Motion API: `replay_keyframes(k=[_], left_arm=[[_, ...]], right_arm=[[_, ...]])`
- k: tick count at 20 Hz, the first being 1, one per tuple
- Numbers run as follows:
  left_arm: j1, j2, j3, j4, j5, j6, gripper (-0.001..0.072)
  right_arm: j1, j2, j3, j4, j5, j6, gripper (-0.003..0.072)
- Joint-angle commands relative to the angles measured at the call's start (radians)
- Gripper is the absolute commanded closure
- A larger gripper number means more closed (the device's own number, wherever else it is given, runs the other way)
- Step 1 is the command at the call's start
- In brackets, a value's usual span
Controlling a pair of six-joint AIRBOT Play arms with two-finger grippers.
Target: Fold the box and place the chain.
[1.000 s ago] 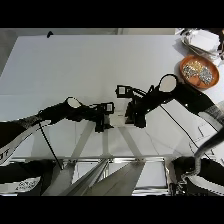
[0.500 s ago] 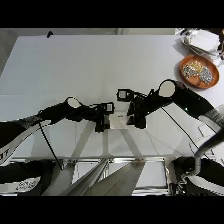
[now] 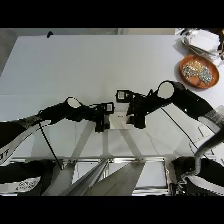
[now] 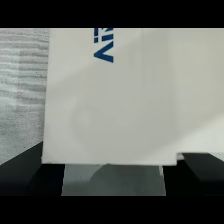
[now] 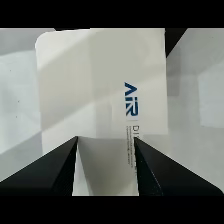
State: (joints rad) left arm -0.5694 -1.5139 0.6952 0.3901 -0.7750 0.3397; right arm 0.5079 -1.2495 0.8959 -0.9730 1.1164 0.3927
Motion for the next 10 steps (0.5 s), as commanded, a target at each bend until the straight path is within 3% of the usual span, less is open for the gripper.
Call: replay_keyframes(k=[1, 3, 10], left_arm=[[0.000, 0.001, 0.000, 0.000, 0.000, 0.000, 0.0499], [0.000, 0.001, 0.000, 0.000, 0.000, 0.000, 0.0499], [0.000, 0.001, 0.000, 0.000, 0.000, 0.000, 0.0499]], right_arm=[[0.019, 0.025, 0.000, 0.029, 0.013, 0.000, 0.0318], [0.023, 0.038, -0.001, 0.029, 0.013, 0.002, 0.0262], [0.023, 0.038, -0.047, 0.006, -0.018, 0.012, 0.0263]])
